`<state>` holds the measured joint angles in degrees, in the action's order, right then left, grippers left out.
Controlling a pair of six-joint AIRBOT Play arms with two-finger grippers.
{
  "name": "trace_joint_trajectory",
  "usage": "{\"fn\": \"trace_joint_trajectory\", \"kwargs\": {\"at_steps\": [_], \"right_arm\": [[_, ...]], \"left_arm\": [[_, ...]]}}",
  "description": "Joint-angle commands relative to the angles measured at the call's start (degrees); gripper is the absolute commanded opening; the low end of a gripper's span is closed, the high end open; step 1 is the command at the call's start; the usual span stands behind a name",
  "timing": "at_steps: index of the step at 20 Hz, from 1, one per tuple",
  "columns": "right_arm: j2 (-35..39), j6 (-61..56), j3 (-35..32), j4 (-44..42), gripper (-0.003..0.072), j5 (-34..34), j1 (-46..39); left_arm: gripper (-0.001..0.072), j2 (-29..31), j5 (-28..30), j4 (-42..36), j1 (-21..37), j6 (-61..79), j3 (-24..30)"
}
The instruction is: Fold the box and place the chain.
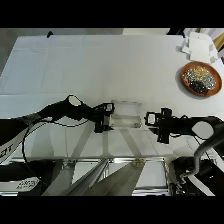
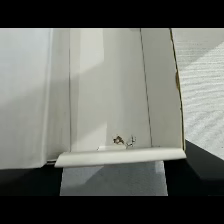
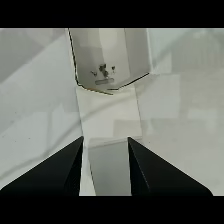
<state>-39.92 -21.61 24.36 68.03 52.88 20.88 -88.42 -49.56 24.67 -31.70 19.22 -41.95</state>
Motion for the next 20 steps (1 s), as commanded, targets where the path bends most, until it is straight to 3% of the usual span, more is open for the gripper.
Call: {"fn": "trace_joint_trajectory", "kwargs": {"at_steps": [1,7,14,20], "right_arm": [[-4.8,3.0,0.0,1.7,0.0256,-4.0,0.1],[-11.6,4.2,0.0,-1.0,0.0255,-12.3,0.1],[-13.3,14.5,0.0,-4.1,0.0254,-13.5,1.8],[-14.5,16.2,0.0,-7.2,0.0254,-15.0,4.5]], "left_arm": [[0.0315,0.0,0.0,0.0,0.1,0.0,0.0],[0.0315,0.0,0.0,0.0,0.1,0.0,0.0],[0.0315,0.0,0.0,0.0,0.1,0.0,0.0],[0.0315,0.0,0.0,0.0,0.1,0.0,0.0]]}}
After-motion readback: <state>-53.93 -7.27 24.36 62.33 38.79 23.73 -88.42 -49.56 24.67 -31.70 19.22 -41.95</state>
